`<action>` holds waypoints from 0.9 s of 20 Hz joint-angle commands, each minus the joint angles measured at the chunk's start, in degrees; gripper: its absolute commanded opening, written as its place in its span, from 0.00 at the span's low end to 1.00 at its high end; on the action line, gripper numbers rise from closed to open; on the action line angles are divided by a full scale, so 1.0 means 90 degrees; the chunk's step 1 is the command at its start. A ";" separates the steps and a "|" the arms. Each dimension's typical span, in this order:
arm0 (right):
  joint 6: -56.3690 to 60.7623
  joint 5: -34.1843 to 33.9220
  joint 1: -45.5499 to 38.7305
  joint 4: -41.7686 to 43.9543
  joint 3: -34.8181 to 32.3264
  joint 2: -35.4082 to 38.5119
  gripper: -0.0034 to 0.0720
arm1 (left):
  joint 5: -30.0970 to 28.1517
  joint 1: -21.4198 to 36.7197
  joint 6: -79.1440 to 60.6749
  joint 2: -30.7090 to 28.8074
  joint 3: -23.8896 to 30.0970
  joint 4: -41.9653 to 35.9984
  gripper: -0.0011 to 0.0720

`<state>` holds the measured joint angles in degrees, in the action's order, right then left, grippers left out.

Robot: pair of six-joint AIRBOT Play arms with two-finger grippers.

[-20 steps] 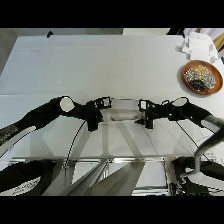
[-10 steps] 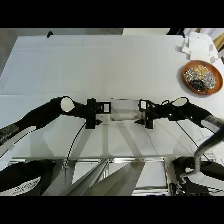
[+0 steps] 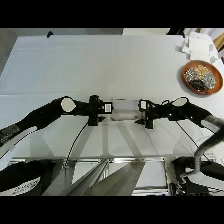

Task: Fold the box and place the chain.

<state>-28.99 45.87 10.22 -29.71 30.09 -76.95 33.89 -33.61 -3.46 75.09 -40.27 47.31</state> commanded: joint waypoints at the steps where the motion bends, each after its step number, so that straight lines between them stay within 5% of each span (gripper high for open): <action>1: 0.0000 0.0000 0.0002 0.0000 0.0002 0.0002 0.56 | 0.0017 -0.0002 -0.0044 0.0063 0.0002 -0.0068 0.70; 4: 0.0000 0.0000 0.0002 0.0002 0.0002 0.0002 0.56 | 0.0260 -0.0015 -0.0049 0.0119 0.0002 -0.0070 0.55; 18: 0.0000 0.0000 0.0002 0.0000 0.0002 0.0002 0.56 | 0.0282 -0.0170 -0.0330 0.0121 0.0002 -0.0588 0.39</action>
